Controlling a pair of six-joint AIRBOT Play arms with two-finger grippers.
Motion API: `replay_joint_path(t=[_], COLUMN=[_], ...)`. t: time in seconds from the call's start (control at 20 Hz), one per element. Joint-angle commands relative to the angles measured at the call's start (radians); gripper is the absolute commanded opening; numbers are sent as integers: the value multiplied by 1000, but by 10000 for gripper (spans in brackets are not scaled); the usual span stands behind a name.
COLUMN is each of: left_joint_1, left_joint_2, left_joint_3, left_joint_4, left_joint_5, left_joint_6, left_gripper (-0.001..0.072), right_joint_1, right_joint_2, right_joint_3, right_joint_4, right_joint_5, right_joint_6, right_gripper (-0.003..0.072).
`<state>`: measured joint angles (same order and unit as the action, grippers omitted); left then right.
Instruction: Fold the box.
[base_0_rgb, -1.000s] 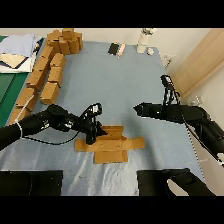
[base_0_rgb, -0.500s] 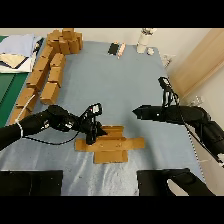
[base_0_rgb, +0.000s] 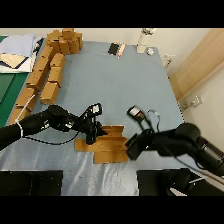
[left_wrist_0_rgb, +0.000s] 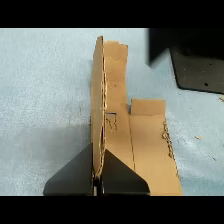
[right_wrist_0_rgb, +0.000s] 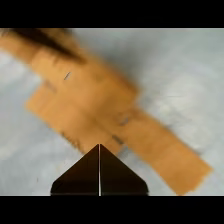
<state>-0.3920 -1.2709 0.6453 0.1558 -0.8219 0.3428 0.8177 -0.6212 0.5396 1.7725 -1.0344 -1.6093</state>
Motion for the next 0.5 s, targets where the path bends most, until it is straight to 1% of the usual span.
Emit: replay_joint_path(t=[0.0,0.05,0.1,0.15,0.3,0.4,0.45], left_joint_1=[0,0,0,0,0,0,0], left_joint_2=[-1,-1,-1,-1,-1,-1,-1], left_joint_3=[0,0,0,0,0,0,0], left_joint_4=[0,0,0,0,0,0,0], left_joint_5=[0,0,0,0,0,0,0], left_joint_6=[0,0,0,0,0,0,0], left_gripper=[14,14,14,14,14,14,14], right_joint_1=[356,412,451,466,467,466,466], right_joint_2=[6,-12,-35,-58,-124,-149,-156], right_joint_3=[-116,-135,-145,-146,-145,-144,-144], right_joint_4=[-177,-232,-280,-316,-419,-502,-520], right_joint_5=[95,113,122,128,144,148,154], right_joint_6=[24,23,24,23,20,21,20], right_gripper=[72,317,496,524,524,524,524])
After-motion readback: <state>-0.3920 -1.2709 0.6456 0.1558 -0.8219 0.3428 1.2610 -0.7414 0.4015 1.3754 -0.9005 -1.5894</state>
